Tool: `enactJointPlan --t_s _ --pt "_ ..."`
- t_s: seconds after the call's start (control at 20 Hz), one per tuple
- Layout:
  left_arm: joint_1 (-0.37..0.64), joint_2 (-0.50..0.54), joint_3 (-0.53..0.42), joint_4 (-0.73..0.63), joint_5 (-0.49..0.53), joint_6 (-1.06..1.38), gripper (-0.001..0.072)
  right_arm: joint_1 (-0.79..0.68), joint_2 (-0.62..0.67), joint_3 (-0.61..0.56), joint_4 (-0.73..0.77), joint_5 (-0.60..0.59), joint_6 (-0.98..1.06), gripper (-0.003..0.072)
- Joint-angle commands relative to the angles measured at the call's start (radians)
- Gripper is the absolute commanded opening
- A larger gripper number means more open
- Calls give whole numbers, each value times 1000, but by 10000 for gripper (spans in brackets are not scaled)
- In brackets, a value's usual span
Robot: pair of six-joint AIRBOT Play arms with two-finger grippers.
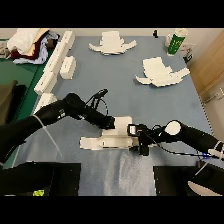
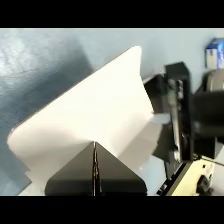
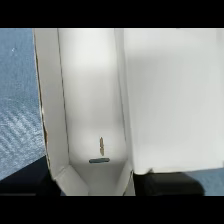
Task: Fold the box.
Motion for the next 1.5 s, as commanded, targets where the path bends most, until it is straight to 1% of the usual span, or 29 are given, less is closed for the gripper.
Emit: enactJointPlan --t_s 0.0,0.15,0.25,0.3,0.4,0.5,0.55,0.6,0.7,0.8,0.85,0.9,0.95,1.0,1.1,1.2,1.25,1.35,1.45 --pt "6 -114 7 16 34 -75 14 0 0 0 0 0 -1 509" --pt "6 -134 8 15 37 -66 14 0 0 0 0 0 -1 509" --pt "12 -112 18 34 29 -51 14 0 0 0 0 0 -1 509" --pt "19 -79 25 48 12 -24 13 0 0 0 0 0 -1 509" --pt "33 33 24 159 -33 -14 13 0 0 0 0 0 -1 509" --pt "37 183 10 309 -91 -26 13 0 0 0 0 0 -1 509" --pt "37 266 -7 351 -113 10 13 0 0 0 0 0 -1 509" --pt "37 339 -30 362 -127 77 13 0 0 0 0 0 -1 509" --pt "29 466 -89 367 -159 297 14 0 0 0 0 0 -1 509" --pt "22 547 -164 371 -163 434 15 0 0 0 0 0 -1 509" --pt "22 570 -200 376 -161 478 16 0 0 0 0 0 -2 509" --pt "23 578 -227 389 -160 514 68 0 0 0 0 0 -1 509" --pt "23 578 -251 409 -158 556 483 0 0 0 0 0 -1 509" --pt "23 575 -274 417 -147 583 682 0 0 0 0 0 -1 509" --pt "63 575 -323 378 -131 698 683 0 0 0 0 0 -2 508" --pt "116 569 -375 293 -101 843 683 0 0 0 0 0 -1 509" --pt "124 560 -397 238 -81 918 683 0 0 0 0 0 -1 509" --pt "108 532 -419 145 -19 1049 681 0 0 0 0 0 -1 509" --pt "84 484 -419 93 43 1104 681 0 0 0 0 0 -1 509"
